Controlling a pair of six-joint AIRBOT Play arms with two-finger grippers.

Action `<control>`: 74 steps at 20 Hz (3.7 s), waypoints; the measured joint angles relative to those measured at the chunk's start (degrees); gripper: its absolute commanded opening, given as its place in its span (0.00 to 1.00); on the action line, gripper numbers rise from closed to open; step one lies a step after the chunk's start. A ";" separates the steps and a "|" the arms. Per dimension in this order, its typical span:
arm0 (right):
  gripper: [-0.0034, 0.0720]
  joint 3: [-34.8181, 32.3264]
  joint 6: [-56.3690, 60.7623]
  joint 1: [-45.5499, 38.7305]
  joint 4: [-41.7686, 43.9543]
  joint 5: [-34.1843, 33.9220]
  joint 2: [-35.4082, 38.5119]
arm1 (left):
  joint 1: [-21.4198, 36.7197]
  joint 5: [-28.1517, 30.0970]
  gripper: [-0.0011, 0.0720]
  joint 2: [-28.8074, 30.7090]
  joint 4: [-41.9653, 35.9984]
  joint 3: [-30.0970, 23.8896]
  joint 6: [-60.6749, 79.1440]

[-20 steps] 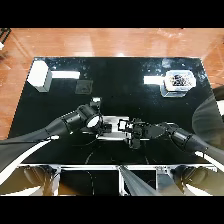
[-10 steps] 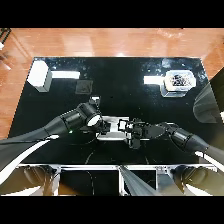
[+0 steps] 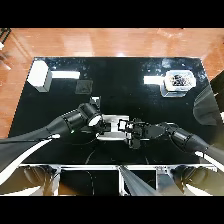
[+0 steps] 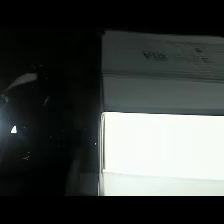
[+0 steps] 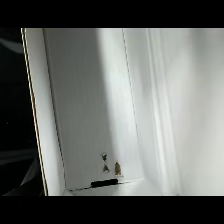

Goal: Fold the box and place the chain.

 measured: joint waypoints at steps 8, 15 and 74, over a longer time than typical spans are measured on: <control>0.81 0.00 0.31 0.00 -0.02 -0.02 0.00 | -1.38 1.29 0.04 -1.11 -0.22 0.07 0.24; 0.99 -0.07 4.46 -0.63 -1.38 -2.95 4.07 | -1.57 0.44 0.04 0.11 0.92 0.02 1.44; 0.46 2.21 -0.50 4.22 2.80 6.95 -0.17 | 3.06 2.95 0.04 0.98 -1.97 -2.82 6.84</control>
